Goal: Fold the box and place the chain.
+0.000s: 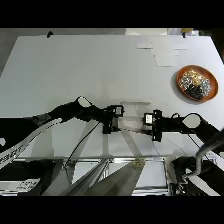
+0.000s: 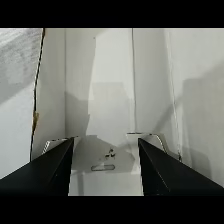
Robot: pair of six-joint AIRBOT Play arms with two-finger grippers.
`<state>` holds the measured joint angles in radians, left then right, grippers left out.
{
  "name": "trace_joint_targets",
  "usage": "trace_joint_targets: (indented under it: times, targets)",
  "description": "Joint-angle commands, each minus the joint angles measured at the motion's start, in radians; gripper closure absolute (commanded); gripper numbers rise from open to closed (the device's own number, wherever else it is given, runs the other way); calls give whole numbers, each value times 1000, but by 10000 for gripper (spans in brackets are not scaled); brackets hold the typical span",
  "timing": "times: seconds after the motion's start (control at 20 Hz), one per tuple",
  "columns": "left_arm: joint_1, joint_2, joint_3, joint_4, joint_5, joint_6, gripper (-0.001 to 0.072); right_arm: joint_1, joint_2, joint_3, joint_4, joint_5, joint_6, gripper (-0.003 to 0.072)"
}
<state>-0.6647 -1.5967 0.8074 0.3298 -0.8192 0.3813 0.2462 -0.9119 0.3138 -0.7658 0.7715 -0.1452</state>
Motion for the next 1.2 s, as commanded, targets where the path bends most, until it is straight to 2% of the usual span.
trace_joint_targets:
  times: [0.0, 0.05, 0.15, 0.3, 0.4, 0.55, 0.7, 0.9, 1.0, 1.15]
  targets:
    - [0, 0, 1, 0, 0, 0, 575, 1, 0, -7, 17, -10, 0, 221]
    - [0, 0, 1, 0, 0, 0, 575, 1, 5, -7, 9, -4, 41, 310]
    - [0, 0, 1, 0, 0, 0, 575, 1, 47, -7, -57, -2, 219, 668]
    - [0, 0, 1, 0, 0, 0, 575, 1, 115, -1, -256, 7, 457, 669]
    - [0, 0, 1, 0, 0, 0, 575, 1, 129, 34, -346, 57, 605, 668]
    - [0, 0, 1, 0, 0, 0, 575, 1, 129, 148, -391, 142, 793, 668]
    - [0, 0, 1, 0, 0, 0, 575, -16, 129, 245, -415, 144, 969, 669]
    - [0, 0, 1, 0, 0, 0, 575, -189, 128, 261, -477, 142, 1306, 669]
    - [0, 0, 1, 0, 0, 0, 575, -289, 128, 261, -533, 200, 1460, 669]
    - [0, 0, 1, 0, 0, 0, 575, -350, 96, 259, -536, 311, 1537, 669]
